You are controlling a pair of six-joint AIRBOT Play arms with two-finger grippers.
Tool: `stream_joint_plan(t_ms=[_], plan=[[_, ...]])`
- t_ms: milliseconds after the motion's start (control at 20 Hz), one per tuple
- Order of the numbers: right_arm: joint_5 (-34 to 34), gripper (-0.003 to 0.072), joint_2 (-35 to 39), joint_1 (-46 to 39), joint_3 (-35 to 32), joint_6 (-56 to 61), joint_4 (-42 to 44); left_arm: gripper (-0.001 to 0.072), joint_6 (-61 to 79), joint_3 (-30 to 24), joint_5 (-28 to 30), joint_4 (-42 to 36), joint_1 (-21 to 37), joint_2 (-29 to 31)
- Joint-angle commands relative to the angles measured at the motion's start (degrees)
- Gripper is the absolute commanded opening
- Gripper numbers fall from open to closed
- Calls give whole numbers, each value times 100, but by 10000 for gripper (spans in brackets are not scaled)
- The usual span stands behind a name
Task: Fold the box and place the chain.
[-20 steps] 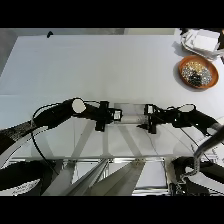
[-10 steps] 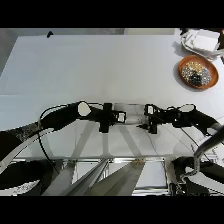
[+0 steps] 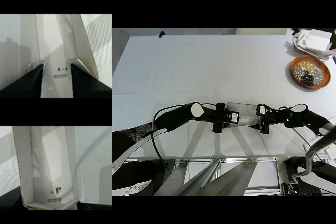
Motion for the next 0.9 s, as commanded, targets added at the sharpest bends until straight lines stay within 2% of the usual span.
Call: stream_joint_plan(t_ms=[0, 100, 250, 550, 650, 800, 850], plan=[[-4, 417, 4, 4, 0, 4, 7, 432, 0, 0, 22, 9, -4, 0], [-4, 417, 4, 4, 0, 4, 7, 398, -57, 0, -4, 13, 35, 33], [-4, 417, 4, 4, 0, 4, 7, 0, -306, 0, -483, 7, 358, 302], [-4, 417, 4, 4, 0, 4, 7, 4, -1921, 0, -1856, -96, 1593, 1196], [-4, 417, 4, 4, 0, 4, 7, 3, -2743, 0, -2472, -208, 2059, 1497], [-4, 417, 4, 4, 0, 4, 7, 3, -3821, -22, -3377, -219, 2826, 1641], [-4, 417, 4, 2, 0, 4, 7, 3, -4146, -83, -3397, -225, 3032, 1631]])
